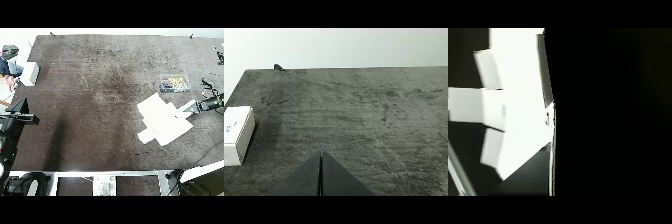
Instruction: Fold the box and place the chain.
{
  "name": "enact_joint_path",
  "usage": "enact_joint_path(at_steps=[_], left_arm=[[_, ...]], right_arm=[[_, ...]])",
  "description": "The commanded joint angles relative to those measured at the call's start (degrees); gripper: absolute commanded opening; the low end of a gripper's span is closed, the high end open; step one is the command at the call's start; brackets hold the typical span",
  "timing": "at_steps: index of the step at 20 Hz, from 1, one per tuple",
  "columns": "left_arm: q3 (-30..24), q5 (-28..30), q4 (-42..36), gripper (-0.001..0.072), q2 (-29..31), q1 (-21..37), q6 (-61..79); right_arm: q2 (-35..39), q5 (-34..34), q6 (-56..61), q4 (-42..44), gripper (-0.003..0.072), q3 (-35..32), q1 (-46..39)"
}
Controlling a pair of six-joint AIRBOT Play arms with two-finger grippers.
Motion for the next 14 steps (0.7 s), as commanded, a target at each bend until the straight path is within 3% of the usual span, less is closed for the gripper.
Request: enact_joint_path(at_steps=[1,5,9,11,14], left_arm=[[-0.02,0.02,0.02,0.0011,0.0,-0.02,0.02],[-0.02,0.02,0.02,0.0012,0.0,-0.02,0.02],[-0.02,0.02,0.02,0.0012,0.0,0.0,0.04],[0.0,0.02,0.0,0.0011,0.0,-0.02,0.0],[0.04,0.33,-0.02,0.0011,0.0,-0.02,-0.02]], right_arm=[[8.33,-4.26,0.2,13.42,0.0012,-12.59,1.75],[17.49,-12.98,-0.44,22.53,0.0012,-27.54,7.67],[26.12,-33.62,-0.37,39.01,0.0012,-41.88,18.8],[27.56,-40.72,-0.5,46.73,0.0012,-45.59,26.43],[27.41,-52.19,-3.06,51.45,0.0012,-45.51,37.92]])
